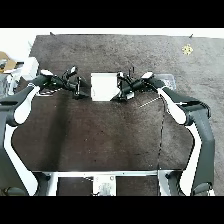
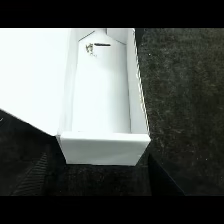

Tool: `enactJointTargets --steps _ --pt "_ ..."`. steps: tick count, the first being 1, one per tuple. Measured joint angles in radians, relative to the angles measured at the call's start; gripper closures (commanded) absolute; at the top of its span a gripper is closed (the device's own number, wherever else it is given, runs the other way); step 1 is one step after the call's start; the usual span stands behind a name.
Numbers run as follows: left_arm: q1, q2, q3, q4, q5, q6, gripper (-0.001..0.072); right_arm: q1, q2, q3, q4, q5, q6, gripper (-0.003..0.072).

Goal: Fold the box and place the chain.

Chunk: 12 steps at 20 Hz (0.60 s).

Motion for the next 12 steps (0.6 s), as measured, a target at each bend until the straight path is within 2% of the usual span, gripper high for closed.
enactJointTargets --steps 12 --pt "-0.025 -0.058 0.001 -0.032 -0.018 0.049 -0.0002 -0.001 0.0 0.0 0.0 0.002 0.0 0.0247"
